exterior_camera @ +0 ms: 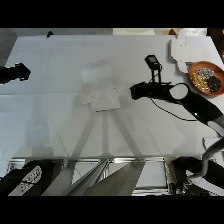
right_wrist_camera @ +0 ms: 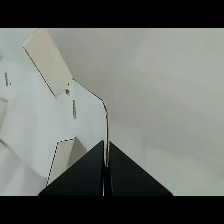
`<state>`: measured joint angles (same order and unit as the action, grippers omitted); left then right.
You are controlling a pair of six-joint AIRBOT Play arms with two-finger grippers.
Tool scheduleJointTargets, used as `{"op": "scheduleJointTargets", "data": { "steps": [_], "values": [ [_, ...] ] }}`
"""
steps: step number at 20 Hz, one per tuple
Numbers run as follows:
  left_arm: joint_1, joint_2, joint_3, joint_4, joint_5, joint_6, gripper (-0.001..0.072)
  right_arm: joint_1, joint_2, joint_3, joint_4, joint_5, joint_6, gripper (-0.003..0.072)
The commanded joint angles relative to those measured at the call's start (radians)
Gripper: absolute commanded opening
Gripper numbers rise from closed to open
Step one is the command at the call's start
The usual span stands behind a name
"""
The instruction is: Fold the box and place the chain.
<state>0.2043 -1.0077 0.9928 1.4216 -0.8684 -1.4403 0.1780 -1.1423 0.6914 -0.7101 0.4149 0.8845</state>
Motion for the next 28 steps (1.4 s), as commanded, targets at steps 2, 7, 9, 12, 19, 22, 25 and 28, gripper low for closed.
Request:
{"op": "scheduleJointTargets", "data": {
  "steps": [2,7,9,12,19,22,25,28],
  "values": [
    [0.001,0.001,0.001,0.0,0.0,0.0,0.0698,-0.029,0.061,-0.143,0.038,-0.127,-0.102,0.0006],
    [0.001,0.001,0.001,0.0,0.0,0.0,0.0698,-0.028,0.043,-0.162,0.122,-0.209,-0.101,0.0006],
    [0.001,0.001,0.001,0.0,0.0,0.0,0.0698,-0.019,0.043,-0.198,0.184,-0.269,-0.101,0.0006],
    [0.001,0.001,0.001,0.0,0.0,0.0,0.0698,0.01,0.043,-0.232,0.196,-0.3,-0.101,0.0006],
    [0.001,0.001,0.001,0.0,0.0,0.0,0.0698,0.035,0.043,-0.232,0.195,-0.322,-0.1,0.0009],
    [0.001,0.001,0.001,0.0,0.0,0.0,0.0698,0.035,0.043,-0.231,0.195,-0.322,-0.1,0.0009],
    [0.001,0.001,0.001,0.0,0.0,0.0,0.0698,0.035,0.043,-0.231,0.195,-0.324,-0.1,0.0009],
    [0.001,0.001,0.001,0.0,0.0,0.0,0.0698,0.035,0.043,-0.231,0.195,-0.326,-0.1,0.0009]
  ]
}}
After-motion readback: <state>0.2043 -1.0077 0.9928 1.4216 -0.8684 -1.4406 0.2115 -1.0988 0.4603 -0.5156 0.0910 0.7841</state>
